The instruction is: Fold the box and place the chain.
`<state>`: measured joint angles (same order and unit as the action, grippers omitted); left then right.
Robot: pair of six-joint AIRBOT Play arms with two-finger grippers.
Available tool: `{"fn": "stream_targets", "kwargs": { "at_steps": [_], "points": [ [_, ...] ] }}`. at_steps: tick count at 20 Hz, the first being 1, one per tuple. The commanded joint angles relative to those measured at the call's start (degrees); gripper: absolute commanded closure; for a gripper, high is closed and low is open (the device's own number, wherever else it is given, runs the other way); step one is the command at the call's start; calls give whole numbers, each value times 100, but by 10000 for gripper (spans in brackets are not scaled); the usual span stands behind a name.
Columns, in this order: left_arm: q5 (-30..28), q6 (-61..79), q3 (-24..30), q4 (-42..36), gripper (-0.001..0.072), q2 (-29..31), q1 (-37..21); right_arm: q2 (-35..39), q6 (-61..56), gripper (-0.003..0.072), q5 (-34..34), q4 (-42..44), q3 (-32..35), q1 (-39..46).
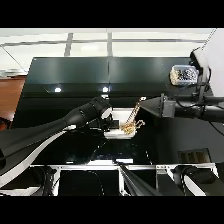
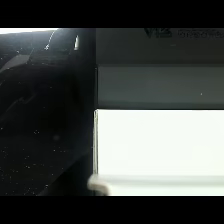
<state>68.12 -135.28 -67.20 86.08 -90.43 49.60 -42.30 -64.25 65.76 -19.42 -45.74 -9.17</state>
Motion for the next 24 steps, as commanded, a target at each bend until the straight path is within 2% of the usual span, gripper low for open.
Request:
{"fn": "stream_targets", "kwargs": {
  "at_steps": [1,2,5,9,10,11,13,16,17,18,21,23,24],
  "points": [
    [0,2,-2,2,676,-2,4,-37,-282,668,-118,-1139,385,-114],
    [-4,2,-2,0,677,-2,4,-52,-444,668,-284,-1443,640,-210],
    [-7,2,-2,2,676,-2,4,-251,-549,666,-804,-1517,1204,-459],
    [-4,2,-2,2,676,-2,4,-476,-538,658,-1097,-1346,1228,-501],
    [-2,2,-2,0,677,-2,4,-476,-538,496,-1080,-1331,1228,-501],
    [-4,2,-2,2,677,-2,4,-476,-518,368,-1014,-1349,1222,-496],
    [-4,2,-2,2,676,-2,4,-476,-269,367,-831,-1729,1207,-321],
    [-9,2,-2,2,676,-2,4,-476,-125,367,-957,-3604,1215,4],
    [-9,2,-2,2,677,-2,4,-476,81,259,-1069,-4142,1239,0],
    [-9,2,-2,2,676,-2,4,-479,468,-24,-1207,-4356,1298,0],
    [-17,2,-2,9,676,-4,4,-595,2098,-29,-1950,-4207,1687,-26],
    [-15,2,-2,22,676,-4,4,-730,4192,-28,-2361,-3908,1969,-238],
    [-11,2,-2,22,676,-4,4,-833,5353,-27,-2302,-3689,2035,-376]
  ]
}}
